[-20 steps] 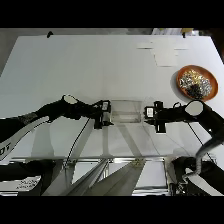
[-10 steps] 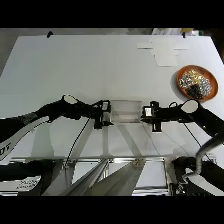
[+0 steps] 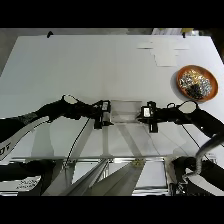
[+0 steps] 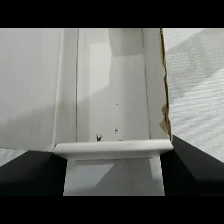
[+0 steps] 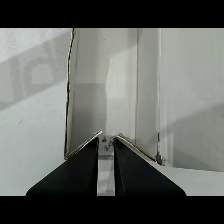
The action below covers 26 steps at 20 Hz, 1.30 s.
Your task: Fold the box and place the chain.
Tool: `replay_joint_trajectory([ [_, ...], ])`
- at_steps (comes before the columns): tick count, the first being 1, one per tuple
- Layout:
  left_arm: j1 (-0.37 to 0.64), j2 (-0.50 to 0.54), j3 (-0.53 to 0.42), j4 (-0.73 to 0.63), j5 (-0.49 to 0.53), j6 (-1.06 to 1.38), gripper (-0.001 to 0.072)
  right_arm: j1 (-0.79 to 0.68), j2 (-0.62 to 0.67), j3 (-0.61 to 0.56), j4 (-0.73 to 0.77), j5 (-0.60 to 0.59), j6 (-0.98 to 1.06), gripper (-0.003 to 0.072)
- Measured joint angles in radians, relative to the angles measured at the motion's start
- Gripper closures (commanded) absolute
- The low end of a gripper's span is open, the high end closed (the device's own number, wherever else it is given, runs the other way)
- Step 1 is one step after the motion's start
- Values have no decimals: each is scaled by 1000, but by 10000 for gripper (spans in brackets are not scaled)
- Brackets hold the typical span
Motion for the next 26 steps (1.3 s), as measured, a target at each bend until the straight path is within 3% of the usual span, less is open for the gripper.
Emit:
replay_joint_trajectory([
  [2,0,0,0,0,0,0,680,3,-11,-1,7,-4,-2,367],
  [4,0,0,0,0,0,0,680,5,-33,-2,18,-9,-3,183],
  [8,0,0,0,0,-1,0,680,13,-64,-2,31,-19,-3,177],
  [9,0,0,0,0,0,0,680,13,-68,-2,31,-19,-3,187],
  [10,0,0,0,0,-1,0,680,14,-69,-2,31,-21,-2,267],
  [13,0,0,0,0,0,0,680,15,-51,-3,5,-26,55,658],
  [20,0,0,0,-2,0,-1,680,16,84,-3,-118,-55,367,671],
  [26,0,0,0,-2,0,-1,680,-84,204,-2,-277,-155,875,671],
])
